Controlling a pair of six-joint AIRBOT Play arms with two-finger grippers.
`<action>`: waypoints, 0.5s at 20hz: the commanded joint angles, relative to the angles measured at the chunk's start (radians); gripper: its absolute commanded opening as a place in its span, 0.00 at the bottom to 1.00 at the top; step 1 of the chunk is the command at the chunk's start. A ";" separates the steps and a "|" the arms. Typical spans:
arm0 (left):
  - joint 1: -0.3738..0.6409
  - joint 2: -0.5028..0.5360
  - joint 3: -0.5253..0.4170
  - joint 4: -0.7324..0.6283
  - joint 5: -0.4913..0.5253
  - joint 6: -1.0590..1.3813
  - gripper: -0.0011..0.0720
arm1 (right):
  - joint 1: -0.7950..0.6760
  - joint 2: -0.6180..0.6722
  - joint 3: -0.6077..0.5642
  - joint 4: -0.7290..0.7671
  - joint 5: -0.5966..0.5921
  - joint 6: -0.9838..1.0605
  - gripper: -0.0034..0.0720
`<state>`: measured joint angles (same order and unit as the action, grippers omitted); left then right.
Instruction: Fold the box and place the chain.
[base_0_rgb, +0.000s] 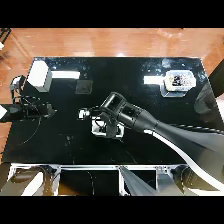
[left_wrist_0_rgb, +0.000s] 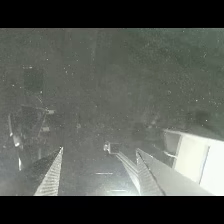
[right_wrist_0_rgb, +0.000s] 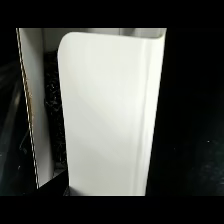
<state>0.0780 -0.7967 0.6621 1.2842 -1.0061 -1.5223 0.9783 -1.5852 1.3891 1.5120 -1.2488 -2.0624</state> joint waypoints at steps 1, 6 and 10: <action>0.001 -0.001 0.000 0.003 0.006 0.000 0.79 | 0.018 0.000 0.000 -0.074 -0.008 0.010 0.52; 0.001 -0.001 0.000 0.003 0.012 0.000 0.79 | 0.017 0.014 0.000 -0.064 -0.039 0.018 0.99; 0.001 -0.001 0.000 0.003 0.012 0.000 0.79 | 0.017 0.103 0.003 -0.042 -0.057 0.034 0.99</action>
<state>0.0780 -0.7967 0.6621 1.2865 -0.9958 -1.5227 0.9943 -1.5326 1.3891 1.4521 -1.2919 -2.0438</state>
